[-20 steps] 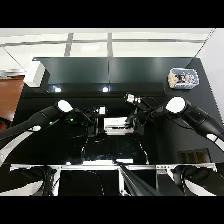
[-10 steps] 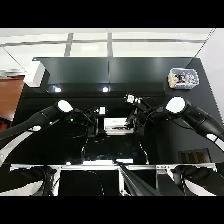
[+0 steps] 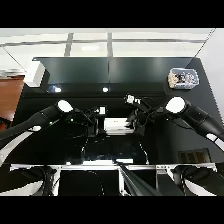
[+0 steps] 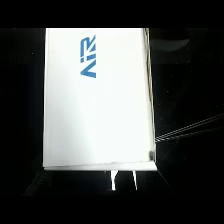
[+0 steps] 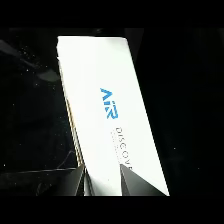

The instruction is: Fold the box and place the chain.

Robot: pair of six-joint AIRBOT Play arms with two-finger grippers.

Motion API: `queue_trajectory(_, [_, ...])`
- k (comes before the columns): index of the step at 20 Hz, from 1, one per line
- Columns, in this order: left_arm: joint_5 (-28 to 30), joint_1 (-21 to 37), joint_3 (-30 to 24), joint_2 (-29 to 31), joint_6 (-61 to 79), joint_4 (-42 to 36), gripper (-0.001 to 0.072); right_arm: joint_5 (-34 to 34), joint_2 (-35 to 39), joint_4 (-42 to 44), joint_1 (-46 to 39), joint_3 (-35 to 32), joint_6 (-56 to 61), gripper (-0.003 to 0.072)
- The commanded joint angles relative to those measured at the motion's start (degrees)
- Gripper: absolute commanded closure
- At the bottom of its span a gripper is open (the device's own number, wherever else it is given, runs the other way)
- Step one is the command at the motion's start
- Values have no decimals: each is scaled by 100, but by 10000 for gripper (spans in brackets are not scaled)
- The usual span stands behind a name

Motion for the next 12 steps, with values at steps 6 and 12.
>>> queue_trajectory(6, [4, -2, 2, 2, -4, 4, 311, 70, 0, 28, 4, 0, 52, 415])
queue_trajectory(12, [4, -2, 2, 2, -4, 4, 311, 85, -15, 20, 4, -2, 61, 415])
